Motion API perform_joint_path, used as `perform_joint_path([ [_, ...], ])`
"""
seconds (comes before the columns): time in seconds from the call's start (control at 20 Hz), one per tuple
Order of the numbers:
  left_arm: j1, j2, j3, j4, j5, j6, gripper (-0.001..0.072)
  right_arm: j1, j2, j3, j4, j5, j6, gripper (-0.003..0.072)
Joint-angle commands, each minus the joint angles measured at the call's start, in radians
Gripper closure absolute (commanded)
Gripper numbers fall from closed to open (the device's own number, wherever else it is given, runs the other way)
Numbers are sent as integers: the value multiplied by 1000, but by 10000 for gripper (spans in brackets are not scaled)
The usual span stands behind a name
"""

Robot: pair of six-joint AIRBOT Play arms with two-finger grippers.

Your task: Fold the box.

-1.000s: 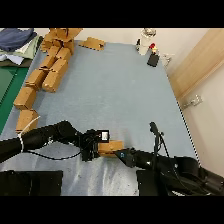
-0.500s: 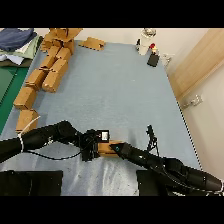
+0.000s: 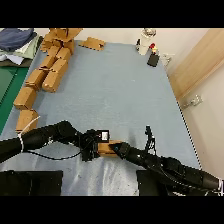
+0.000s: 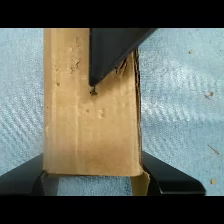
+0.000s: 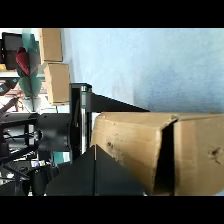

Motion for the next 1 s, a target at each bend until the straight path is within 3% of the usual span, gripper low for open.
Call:
perform_joint_path([
  [0.0,0,0,1,0,0,0,198,1,-2,1,-1,-51,18,682],
  [0.95,0,0,1,0,0,0,198,1,-58,1,-3,-110,18,682],
])
